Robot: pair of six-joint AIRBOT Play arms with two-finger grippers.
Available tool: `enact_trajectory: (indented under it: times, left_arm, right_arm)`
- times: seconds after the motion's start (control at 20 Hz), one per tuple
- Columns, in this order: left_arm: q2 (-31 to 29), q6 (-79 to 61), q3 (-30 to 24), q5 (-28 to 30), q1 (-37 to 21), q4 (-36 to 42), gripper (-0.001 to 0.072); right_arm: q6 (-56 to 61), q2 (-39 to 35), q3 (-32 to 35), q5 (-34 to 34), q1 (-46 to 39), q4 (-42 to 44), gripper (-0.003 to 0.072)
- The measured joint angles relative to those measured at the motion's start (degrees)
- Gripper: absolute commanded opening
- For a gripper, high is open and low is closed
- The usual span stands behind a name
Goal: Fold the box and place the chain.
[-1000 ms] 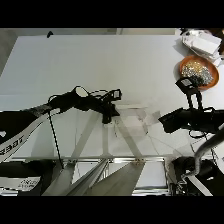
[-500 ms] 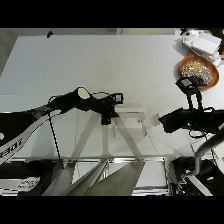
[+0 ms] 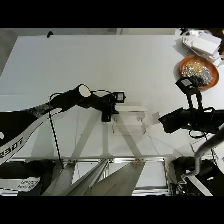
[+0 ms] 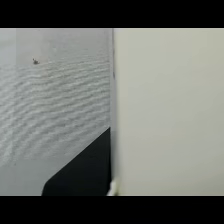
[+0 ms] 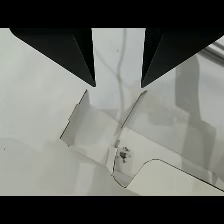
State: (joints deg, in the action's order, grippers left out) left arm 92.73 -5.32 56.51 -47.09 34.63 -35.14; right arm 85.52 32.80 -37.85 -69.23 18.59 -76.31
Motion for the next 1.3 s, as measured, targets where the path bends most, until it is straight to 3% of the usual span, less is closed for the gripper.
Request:
enact_trajectory:
  times: [1.2, 1.25, 1.3]
  left_arm:
    - [0.96, 0.02, 0.44, -0.31, 0.0, -0.83, 0.0011]
    - [0.96, 0.02, 0.44, -0.28, 0.0, -0.85, 0.0011]
    - [0.96, 0.02, 0.44, -0.28, 0.02, -0.85, 0.0011]
  right_arm:
    - [-0.5, 0.0, 0.0, 0.17, 0.0, 0.07, 0.0311]
    - [-1.49, 0.0, 0.09, 0.63, 0.0, 0.09, 0.0284]
    - [-3.1, 0.0, 0.2, 1.18, 0.0, 0.09, 0.015]
